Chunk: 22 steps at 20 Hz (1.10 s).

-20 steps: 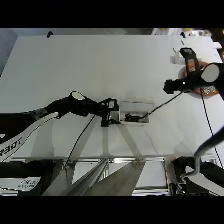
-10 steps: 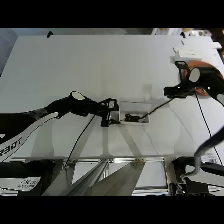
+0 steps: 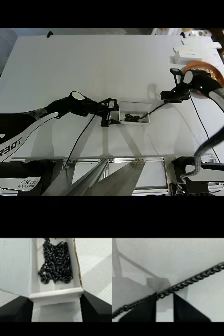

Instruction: Fold the box and place the chain.

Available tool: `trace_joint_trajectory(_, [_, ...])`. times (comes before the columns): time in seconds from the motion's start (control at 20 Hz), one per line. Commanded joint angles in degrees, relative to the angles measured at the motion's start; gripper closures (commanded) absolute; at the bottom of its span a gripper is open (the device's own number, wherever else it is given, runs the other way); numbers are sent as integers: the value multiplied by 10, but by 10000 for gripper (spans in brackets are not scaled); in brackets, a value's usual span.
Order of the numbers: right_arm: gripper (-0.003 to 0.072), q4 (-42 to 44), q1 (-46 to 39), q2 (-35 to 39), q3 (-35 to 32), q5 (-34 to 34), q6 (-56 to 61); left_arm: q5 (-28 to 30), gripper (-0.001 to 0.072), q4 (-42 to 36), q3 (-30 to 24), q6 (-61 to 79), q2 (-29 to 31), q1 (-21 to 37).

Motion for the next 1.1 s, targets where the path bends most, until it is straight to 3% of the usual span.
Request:
trace_joint_trajectory(0.0, [661, 7, 0, -8, -1, 23, -7, 0, 606, 0, 0, 0, 0, 0])
trace_joint_trajectory(0.25, [671, 20, 4, 49, -1, 28, -35, 0, 606, 0, 0, 0, 0, 0])
trace_joint_trajectory(0.45, [671, 46, 4, 122, -1, 72, -65, 0, 606, 0, 0, 0, 0, 0])
trace_joint_trajectory(0.8, [671, 288, 5, 277, -1, 259, -181, -6, 606, 0, 0, 0, 0, 0])
trace_joint_trajectory(1.05, [671, 435, 14, 351, -1, 263, -236, -7, 606, 0, 0, 0, 0, 0])
